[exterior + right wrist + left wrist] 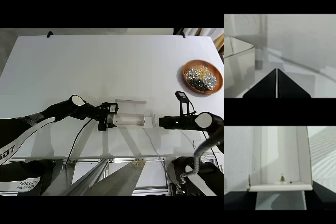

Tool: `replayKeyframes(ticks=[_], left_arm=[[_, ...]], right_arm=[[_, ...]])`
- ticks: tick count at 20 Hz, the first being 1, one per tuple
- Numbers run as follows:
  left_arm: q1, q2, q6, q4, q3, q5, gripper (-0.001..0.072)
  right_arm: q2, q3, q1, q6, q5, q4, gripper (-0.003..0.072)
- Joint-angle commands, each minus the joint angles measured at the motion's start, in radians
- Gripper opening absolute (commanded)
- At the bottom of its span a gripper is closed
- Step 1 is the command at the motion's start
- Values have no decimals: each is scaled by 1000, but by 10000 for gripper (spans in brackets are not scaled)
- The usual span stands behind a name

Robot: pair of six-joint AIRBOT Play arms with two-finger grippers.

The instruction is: Fold the box and place the chain.

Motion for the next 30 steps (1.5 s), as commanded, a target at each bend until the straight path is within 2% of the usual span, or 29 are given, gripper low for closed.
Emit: replayKeyframes(ticks=[1, 4, 7, 8, 9, 10, 13, 15, 19, 21, 26, 30], left_arm=[[1, 0, 0, 0, 0, 0, 256], [1, 0, 0, 0, 0, 0, 256], [1, 0, 0, 0, 0, 0, 256], [1, 0, 0, 0, 0, 0, 256], [1, 0, 0, 0, 0, 0, 256], [1, 0, 0, 0, 0, 0, 256], [1, 0, 0, 0, 0, 0, 256], [1, 0, 0, 0, 0, 0, 256], [1, 0, 0, 0, 0, 0, 256], [1, 0, 0, 0, 0, 0, 256], [1, 0, 0, 0, 0, 0, 256], [1, 0, 0, 0, 0, 0, 256]], right_arm=[[-63, -13, 80, -47, -80, 80, 14], [-63, -13, 133, -55, -146, 112, 14], [-53, -12, 134, -66, -145, 111, 16], [-39, -12, 135, -85, -145, 111, 57], [-12, -12, 134, -85, -144, 111, 175], [18, -12, 134, -84, -143, 111, 250], [108, -12, 135, -82, -123, 141, 280], [120, -12, 135, -92, -113, 200, 362], [115, -13, 174, -134, -117, 257, 369], [99, -13, 197, -134, -128, 274, 460], [34, -13, 229, -132, -129, 280, 471], [29, -12, 246, -122, -147, 288, 482]])
